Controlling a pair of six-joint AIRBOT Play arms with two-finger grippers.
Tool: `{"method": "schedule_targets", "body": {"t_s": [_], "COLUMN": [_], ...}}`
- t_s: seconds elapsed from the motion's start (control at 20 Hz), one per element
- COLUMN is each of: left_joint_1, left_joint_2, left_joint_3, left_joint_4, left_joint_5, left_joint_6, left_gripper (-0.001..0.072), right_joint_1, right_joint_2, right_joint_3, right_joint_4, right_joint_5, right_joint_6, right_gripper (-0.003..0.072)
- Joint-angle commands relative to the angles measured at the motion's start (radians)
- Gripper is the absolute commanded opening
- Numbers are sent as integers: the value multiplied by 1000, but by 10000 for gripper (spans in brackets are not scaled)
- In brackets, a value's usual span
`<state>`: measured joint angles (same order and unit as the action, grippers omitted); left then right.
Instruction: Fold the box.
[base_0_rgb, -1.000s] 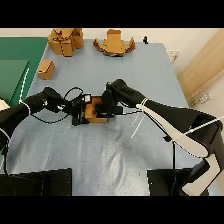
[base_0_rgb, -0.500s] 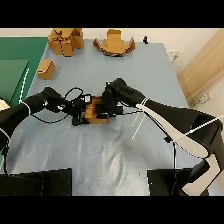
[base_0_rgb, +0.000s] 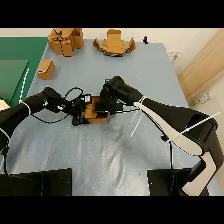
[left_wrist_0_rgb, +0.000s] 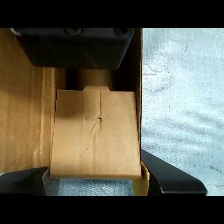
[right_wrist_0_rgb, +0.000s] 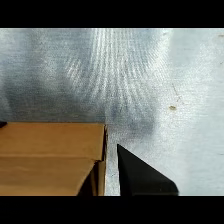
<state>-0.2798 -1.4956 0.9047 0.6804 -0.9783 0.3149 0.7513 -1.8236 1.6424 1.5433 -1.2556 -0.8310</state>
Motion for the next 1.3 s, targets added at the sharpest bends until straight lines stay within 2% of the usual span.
{"method": "schedule_targets", "body": {"t_s": [0.0, 0.25, 0.4, 0.5, 0.55, 0.6, 0.85, 0.9, 0.95, 1.0, 1.15, 1.2, 1.25], "left_joint_1": [-1, -1, -1, -1, -1, -1, -1, -1, -1, -1, -1, -1, -1], "left_joint_2": [0, 0, 0, 0, 0, 0, 0, 0, 0, 0, 0, 0, 0], "left_joint_3": [0, 0, 0, 0, 0, 0, 0, 0, 0, 0, 0, 0, 0], "left_joint_4": [0, 0, 0, 0, 0, 0, 0, 0, 0, 0, 0, 0, 0], "left_joint_5": [1, 0, 2, 2, 1, 2, 2, 2, 2, 2, 2, 2, 2], "left_joint_6": [1, 1, 1, 1, 1, 1, 1, 1, 1, 1, 1, 1, 1], "left_gripper": [355, 355, 355, 355, 355, 355, 355, 355, 355, 355, 355, 355, 355], "right_joint_1": [12, 28, 32, 37, 41, 43, 55, 54, 53, 53, 53, 53, 53], "right_joint_2": [-22, -97, -98, -100, -101, -103, -114, -114, -114, -114, -114, -115, -116], "right_joint_3": [26, 124, 135, 135, 135, 135, 135, 135, 135, 135, 135, 135, 135], "right_joint_4": [-4, -10, -10, -18, -27, -27, -29, -29, -26, -22, -21, -21, -25], "right_joint_5": [-18, -117, -147, -174, -177, -177, -179, -180, -183, -186, -186, -186, -184], "right_joint_6": [-16, -18, -11, -6, -7, -7, -7, -7, -7, -7, -6, -6, -6], "right_gripper": [264, 263, 221, 158, 50, 4, 5, 7, 96, 286, 294, 259, 95]}}
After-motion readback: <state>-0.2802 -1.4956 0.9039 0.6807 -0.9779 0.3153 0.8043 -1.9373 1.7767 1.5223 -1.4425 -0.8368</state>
